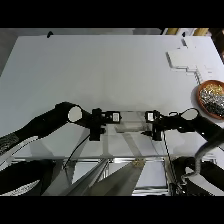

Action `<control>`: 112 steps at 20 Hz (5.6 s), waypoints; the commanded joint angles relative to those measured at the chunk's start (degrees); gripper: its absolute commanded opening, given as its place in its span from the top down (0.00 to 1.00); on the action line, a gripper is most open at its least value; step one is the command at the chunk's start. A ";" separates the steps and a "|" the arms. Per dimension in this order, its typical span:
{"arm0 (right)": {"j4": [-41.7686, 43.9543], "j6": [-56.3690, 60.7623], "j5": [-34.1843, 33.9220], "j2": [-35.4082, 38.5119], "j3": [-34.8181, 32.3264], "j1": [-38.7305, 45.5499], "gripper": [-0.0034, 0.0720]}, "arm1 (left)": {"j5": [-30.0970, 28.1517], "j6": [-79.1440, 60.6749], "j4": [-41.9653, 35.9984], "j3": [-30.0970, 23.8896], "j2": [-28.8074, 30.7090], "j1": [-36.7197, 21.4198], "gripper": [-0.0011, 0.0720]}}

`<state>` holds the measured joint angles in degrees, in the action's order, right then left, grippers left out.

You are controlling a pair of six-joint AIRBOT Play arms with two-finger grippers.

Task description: Fold the box and place the chain.

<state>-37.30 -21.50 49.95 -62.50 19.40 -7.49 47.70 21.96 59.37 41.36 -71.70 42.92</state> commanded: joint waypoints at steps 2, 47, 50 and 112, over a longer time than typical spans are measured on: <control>0.02 0.00 0.00 0.07 -0.02 0.00 0.51 | -9.57 -11.56 -4.94 -1.95 -0.02 -0.15 0.47; 0.02 0.00 0.00 0.04 -0.02 0.00 0.51 | -15.80 -20.41 -19.65 -1.75 -5.90 7.13 0.43; 0.00 0.00 0.00 0.07 -0.02 -0.02 0.51 | -13.73 -18.51 -18.84 -1.75 -3.10 6.78 0.86; 0.00 0.00 0.00 0.07 -0.02 -0.02 0.51 | -1.36 80.02 -6.47 7.26 -3.39 3.65 0.45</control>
<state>-37.30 -21.52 49.95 -62.48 19.40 -7.49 44.25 95.35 47.27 45.41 -72.95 45.69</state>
